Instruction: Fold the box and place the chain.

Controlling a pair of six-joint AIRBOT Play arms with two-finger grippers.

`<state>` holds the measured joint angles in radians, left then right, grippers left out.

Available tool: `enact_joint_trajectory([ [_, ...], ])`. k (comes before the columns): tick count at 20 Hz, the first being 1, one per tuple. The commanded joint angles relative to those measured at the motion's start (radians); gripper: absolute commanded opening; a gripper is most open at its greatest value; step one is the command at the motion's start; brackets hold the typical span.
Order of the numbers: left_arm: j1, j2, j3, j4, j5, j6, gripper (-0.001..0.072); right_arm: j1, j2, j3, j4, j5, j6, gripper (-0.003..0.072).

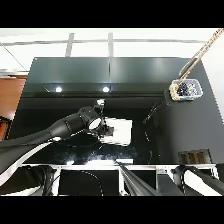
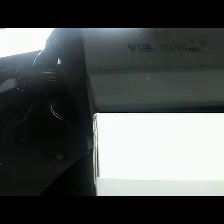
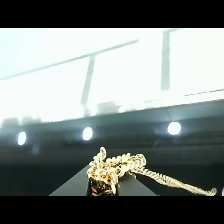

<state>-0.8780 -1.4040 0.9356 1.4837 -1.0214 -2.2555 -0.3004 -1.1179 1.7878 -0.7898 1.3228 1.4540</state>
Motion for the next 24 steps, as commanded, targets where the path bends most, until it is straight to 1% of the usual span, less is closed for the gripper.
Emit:
enact_joint_trajectory([
  [1,0.001,0.000,0.000,0.000,0.000,0.000,0.0030,0.060,0.092,-0.032,0.011,0.126,-0.064,0.0007],
  [3,0.001,0.000,0.000,0.000,0.001,0.000,0.0030,0.130,0.159,-0.135,0.011,0.172,-0.084,0.0007],
  [7,0.001,0.000,0.000,0.000,0.000,0.000,0.0030,0.263,0.273,-0.399,0.016,0.224,-0.124,0.0006],
  [10,0.001,0.000,0.000,0.000,0.000,0.000,0.0030,0.354,0.290,-0.550,0.069,0.221,-0.130,0.0006],
  [12,0.001,0.000,0.000,0.000,0.000,0.000,0.0030,0.416,0.290,-0.629,0.108,0.181,-0.146,0.0006],
  [16,0.001,0.000,0.000,0.000,-0.001,0.000,0.0030,0.522,0.290,-0.703,0.130,0.100,-0.146,0.0006],
  [19,0.001,0.000,0.000,0.000,0.000,0.000,0.0030,0.589,0.288,-0.717,0.140,0.064,-0.145,0.0006],
  [24,0.001,0.000,0.000,0.000,0.000,0.000,0.0030,0.723,0.268,-0.740,0.151,-0.047,-0.138,0.0005],
])
